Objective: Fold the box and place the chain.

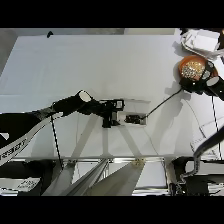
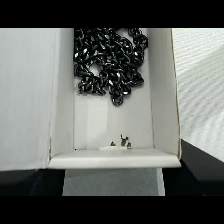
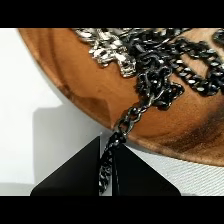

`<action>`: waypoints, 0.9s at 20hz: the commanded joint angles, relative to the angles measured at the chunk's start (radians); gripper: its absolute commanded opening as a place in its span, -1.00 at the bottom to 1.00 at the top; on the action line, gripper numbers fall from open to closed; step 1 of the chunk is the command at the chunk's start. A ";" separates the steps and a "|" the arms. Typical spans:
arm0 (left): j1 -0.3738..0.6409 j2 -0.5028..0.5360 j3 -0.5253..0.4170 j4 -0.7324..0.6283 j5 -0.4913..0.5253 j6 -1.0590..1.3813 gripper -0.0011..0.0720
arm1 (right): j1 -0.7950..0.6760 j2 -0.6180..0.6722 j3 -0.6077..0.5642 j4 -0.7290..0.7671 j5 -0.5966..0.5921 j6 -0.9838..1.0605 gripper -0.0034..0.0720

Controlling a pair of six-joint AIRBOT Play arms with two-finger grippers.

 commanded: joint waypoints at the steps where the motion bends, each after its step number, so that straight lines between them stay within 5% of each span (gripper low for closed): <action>1: 0.000 0.000 0.000 0.000 0.000 0.000 -0.23 | 0.006 0.059 0.002 0.036 0.021 -0.045 -0.86; 4: 0.000 0.000 0.000 0.000 0.000 0.000 -0.23 | 0.005 0.178 0.002 0.034 0.149 -0.068 -0.87; 7: 0.000 0.000 0.000 0.000 0.000 0.000 -0.23 | 0.005 0.315 0.001 0.072 0.424 -0.118 -0.87; 12: 0.000 0.000 0.000 0.000 0.000 0.000 -0.23 | 0.005 0.531 0.001 0.319 0.731 -0.227 -0.86; 18: 0.000 0.000 0.000 0.000 0.000 0.000 -0.23 | 0.046 0.756 0.001 0.465 0.906 -0.238 -0.86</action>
